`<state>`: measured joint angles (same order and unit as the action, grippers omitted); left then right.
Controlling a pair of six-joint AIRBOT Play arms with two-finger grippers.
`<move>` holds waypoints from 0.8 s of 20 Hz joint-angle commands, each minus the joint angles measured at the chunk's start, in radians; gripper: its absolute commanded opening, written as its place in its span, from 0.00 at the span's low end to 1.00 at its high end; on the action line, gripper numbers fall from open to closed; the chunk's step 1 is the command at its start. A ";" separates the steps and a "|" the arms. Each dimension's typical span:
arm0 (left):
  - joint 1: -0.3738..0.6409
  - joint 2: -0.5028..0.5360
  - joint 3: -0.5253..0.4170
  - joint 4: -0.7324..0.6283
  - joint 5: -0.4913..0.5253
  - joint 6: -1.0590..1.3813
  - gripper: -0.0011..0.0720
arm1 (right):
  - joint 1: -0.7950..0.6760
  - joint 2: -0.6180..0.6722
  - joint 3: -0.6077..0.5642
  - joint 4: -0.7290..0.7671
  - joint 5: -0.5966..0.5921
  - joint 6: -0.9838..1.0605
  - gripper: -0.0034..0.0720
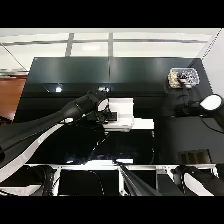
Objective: Fold the box and place the chain.
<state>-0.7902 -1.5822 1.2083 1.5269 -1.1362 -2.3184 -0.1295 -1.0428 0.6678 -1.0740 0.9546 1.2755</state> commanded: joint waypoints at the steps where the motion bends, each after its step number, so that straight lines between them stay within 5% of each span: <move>1: 0.001 0.000 0.000 0.002 -0.001 0.000 0.05 | -0.179 0.007 -0.051 0.015 0.077 0.184 0.06; 10: 0.001 0.000 0.000 0.002 -0.001 0.000 0.05 | -0.163 -0.318 -0.074 0.386 0.293 -0.182 0.07; 16: 0.001 0.000 0.000 0.001 -0.001 0.000 0.05 | -0.081 -0.344 -0.074 0.539 0.297 -0.312 0.07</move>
<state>-0.7902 -1.5822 1.2083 1.5280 -1.1374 -2.3211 -0.2405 -1.3689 0.5945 -0.6365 1.2289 1.0542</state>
